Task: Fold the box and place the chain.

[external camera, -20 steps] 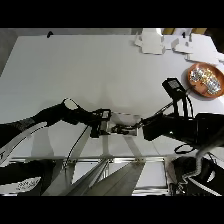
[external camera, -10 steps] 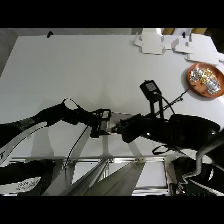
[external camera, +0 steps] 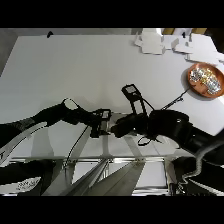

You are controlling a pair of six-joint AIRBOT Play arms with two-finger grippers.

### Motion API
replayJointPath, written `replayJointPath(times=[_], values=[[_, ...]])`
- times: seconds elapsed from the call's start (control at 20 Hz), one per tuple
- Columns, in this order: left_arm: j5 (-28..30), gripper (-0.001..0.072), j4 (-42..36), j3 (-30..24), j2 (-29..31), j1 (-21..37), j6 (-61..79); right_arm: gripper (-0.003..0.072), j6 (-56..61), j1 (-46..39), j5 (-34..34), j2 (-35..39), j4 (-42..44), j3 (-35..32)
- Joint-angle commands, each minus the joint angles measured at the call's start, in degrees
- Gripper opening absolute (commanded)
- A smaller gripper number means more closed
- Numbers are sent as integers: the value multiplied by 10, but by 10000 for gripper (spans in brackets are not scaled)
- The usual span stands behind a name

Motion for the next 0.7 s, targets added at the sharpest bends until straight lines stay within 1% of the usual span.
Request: replayJointPath(times=[0.0, 0.1, 0.15, 0.2, 0.25, 0.4, 0.45, 0.5, 0.55, 0.65], values=[[0, 272, 0, 0, 0, 0, 0, 156, -43, -43, 127, 21, -31, 50], [0, 272, 0, 0, 0, 0, 0, 154, -45, -85, 202, 51, -75, 59], [0, 272, 0, 0, 0, 0, 0, 129, -45, -111, 239, 62, -102, 59], [0, 272, 0, 0, 0, 0, 0, 108, -45, -139, 266, 66, -123, 59], [0, 272, 0, 0, 0, 0, 0, 108, -47, -167, 278, 66, -134, 55], [0, 272, 0, 0, 0, 0, 0, 113, -59, -244, 245, 60, -134, 11], [0, 272, 0, 0, 0, 0, 0, 149, -59, -261, 233, 53, -134, -9], [0, 272, 0, 0, 0, 0, 0, 236, -60, -271, 219, 45, -133, -26], [0, 272, 0, 0, 0, 0, 0, 285, -60, -275, 204, 34, -130, -40], [0, 272, 0, 0, 0, 0, 0, 285, -59, -276, 171, 7, -128, -59]])
